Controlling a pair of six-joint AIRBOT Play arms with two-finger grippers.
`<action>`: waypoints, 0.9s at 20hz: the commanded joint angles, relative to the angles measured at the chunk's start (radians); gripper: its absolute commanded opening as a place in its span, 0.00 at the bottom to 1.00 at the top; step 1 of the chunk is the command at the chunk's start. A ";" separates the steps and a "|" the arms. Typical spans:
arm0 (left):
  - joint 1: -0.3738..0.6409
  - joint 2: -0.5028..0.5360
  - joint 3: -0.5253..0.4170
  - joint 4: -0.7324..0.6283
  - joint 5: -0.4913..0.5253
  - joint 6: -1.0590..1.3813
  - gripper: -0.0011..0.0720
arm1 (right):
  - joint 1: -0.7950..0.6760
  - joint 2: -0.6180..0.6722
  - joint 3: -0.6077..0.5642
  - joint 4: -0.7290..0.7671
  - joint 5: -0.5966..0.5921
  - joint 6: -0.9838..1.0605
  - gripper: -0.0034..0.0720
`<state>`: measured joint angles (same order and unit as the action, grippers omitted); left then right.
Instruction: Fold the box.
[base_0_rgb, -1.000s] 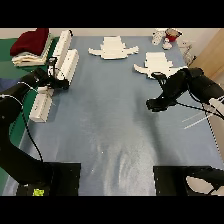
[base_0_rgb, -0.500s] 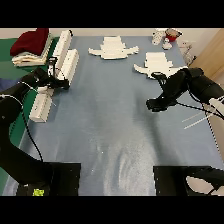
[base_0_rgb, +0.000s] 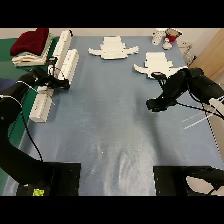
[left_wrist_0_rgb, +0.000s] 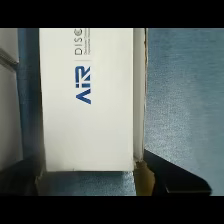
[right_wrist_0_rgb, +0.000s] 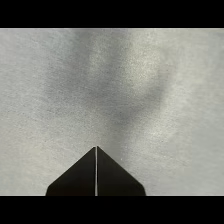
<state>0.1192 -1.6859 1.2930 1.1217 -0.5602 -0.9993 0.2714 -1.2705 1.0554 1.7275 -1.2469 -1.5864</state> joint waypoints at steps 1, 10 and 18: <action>0.001 0.040 0.029 0.005 -0.073 0.003 0.98 | 0.000 0.000 0.001 0.000 0.000 0.000 0.06; 0.001 0.239 0.091 0.015 -0.248 -0.016 0.98 | 0.000 0.000 0.001 0.000 0.000 0.000 0.06; -0.025 0.439 0.089 -0.005 -0.524 -0.072 0.03 | 0.000 0.000 0.001 0.000 0.000 0.000 0.06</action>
